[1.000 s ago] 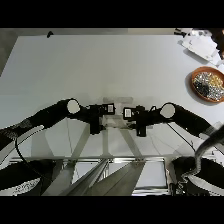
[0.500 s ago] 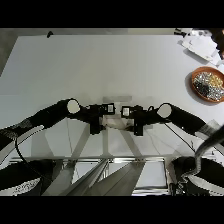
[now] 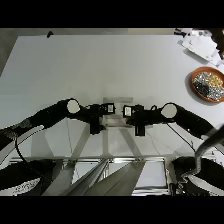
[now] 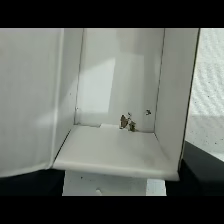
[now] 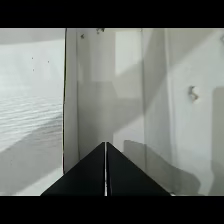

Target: Fold the box and place the chain.

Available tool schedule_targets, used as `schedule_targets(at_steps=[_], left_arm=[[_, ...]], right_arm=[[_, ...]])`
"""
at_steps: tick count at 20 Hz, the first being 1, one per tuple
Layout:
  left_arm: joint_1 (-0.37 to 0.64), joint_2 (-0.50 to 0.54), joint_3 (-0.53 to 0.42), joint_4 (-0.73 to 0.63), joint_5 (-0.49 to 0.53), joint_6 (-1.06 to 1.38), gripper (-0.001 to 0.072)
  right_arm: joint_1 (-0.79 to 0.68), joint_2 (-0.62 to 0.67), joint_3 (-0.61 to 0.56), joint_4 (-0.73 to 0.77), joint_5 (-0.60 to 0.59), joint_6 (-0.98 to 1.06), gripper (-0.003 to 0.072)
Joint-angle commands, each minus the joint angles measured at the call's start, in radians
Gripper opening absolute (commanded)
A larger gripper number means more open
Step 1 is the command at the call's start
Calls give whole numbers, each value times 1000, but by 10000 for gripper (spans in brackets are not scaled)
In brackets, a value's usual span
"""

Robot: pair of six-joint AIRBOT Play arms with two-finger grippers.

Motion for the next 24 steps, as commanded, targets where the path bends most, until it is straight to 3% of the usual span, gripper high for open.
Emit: schedule_targets(at_steps=[1, 5, 7, 9, 14, 17, 20, 24], left_arm=[[0, 0, 0, 2, 0, 3, 412], [0, 0, 0, 2, 0, 3, 412], [0, 0, 0, 2, 0, 3, 412], [0, 0, 0, 2, 0, 3, 412], [0, 0, 0, 1, 0, 3, 412], [0, 0, 0, 2, 0, 3, 412], [0, 0, 0, 1, 0, 3, 412], [0, 0, 0, 2, 0, 3, 412]], right_arm=[[-43, 143, 1, -71, 58, 143, 10], [-119, 334, 1, -322, 280, 650, 11], [-171, 396, 1, -504, 350, 994, 10], [-248, 424, 1, -603, 405, 1199, 10], [-470, 409, -43, -565, 373, 1267, 10], [-488, 355, -90, -438, 275, 1241, 10], [-467, 221, -92, -344, 209, 1188, 10], [-457, 35, -92, -181, 217, 1042, 7]])
